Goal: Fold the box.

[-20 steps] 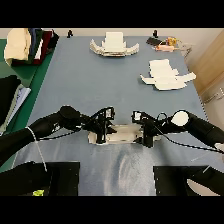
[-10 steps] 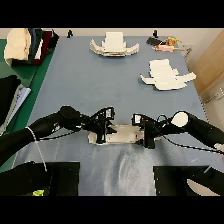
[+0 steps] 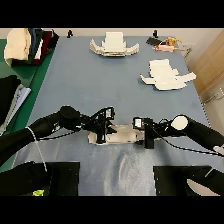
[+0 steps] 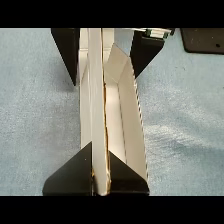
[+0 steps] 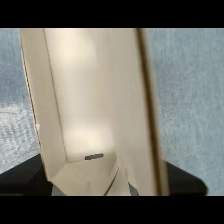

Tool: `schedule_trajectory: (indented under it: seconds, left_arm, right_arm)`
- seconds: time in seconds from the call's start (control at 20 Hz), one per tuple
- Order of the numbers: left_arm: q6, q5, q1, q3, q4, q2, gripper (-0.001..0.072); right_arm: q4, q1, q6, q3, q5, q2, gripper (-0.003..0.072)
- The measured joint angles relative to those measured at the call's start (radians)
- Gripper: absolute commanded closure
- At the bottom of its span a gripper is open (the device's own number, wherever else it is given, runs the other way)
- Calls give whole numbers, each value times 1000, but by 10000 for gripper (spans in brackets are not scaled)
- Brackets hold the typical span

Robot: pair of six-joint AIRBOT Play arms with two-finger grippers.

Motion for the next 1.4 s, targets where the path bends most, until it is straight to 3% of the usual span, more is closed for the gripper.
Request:
schedule_trajectory:
  seconds: [0.1,0.2,0.25,1.15,1.25,1.4]
  left_arm:
    - [0,0,0,0,0,0,691]
    - [0,0,0,0,0,0,691]
    - [0,0,0,0,0,0,691]
    - [0,0,0,0,0,0,691]
    - [0,0,0,0,0,0,691]
    - [0,0,0,0,0,0,691]
  right_arm:
    - [11,0,-6,-9,-12,0,-5]
    - [16,0,-10,-16,-18,0,148]
    - [18,0,-10,-18,-15,0,154]
    - [16,0,-13,-22,-18,0,153]
    - [13,0,-13,-22,-17,0,79]
    - [5,0,-13,-23,-14,0,80]
